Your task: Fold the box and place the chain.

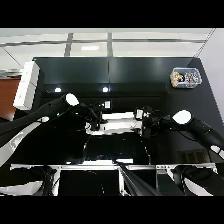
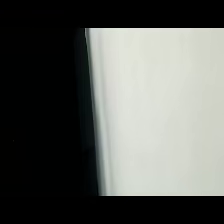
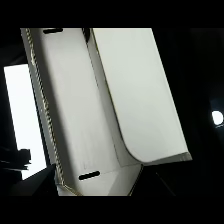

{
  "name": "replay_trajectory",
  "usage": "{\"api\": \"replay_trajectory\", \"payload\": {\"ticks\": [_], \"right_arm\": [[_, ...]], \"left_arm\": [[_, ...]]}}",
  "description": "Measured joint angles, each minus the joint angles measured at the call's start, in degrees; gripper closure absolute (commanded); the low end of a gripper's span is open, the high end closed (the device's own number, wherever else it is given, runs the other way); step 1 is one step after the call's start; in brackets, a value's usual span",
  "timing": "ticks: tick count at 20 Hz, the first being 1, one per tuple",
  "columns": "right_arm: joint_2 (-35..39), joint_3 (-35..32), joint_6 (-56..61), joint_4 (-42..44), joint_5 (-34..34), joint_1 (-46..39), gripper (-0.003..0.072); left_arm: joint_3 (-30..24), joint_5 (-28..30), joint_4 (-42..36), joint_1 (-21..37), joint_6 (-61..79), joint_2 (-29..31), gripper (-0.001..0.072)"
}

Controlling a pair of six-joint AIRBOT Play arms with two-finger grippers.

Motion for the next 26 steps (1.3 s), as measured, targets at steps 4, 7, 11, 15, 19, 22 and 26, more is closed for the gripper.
{"api": "replay_trajectory", "payload": {"ticks": [4, 7, 11, 15, 19, 22, 26], "right_arm": [[-1.2, 0.0, -1.2, 1.3, -0.3, -0.1, -0.0023], [-1.4, 0.0, -2.6, 2.8, -0.7, -0.5, -0.0024], [-2.1, 0.0, -5.2, 5.0, 2.1, -0.3, -0.0024], [-4.4, 0.0, -6.2, 5.1, 3.1, 0.4, -0.0024], [-7.1, 0.0, -6.6, 3.1, 3.0, 0.7, -0.0024], [-8.2, 0.0, -7.1, 2.6, 2.9, 0.7, -0.0023], [-8.8, 0.1, -7.6, 2.2, 2.9, 0.7, -0.0023]], "left_arm": [[0.2, -0.3, 0.5, 0.0, 0.0, 0.0, 0.0682], [0.2, -0.3, 0.5, 0.0, 0.0, 0.0, 0.0682], [0.2, -0.5, 0.7, 0.0, 0.0, 0.0, 0.0682], [0.2, -0.7, 0.7, 0.0, 0.0, 0.0, 0.0682], [0.2, -0.6, 0.6, 0.0, 0.0, 0.0, 0.0682], [0.2, -0.6, 0.6, 0.0, 0.0, 0.0, 0.0682], [0.2, -0.5, 0.5, 0.0, 0.0, 0.0, 0.0682]]}}
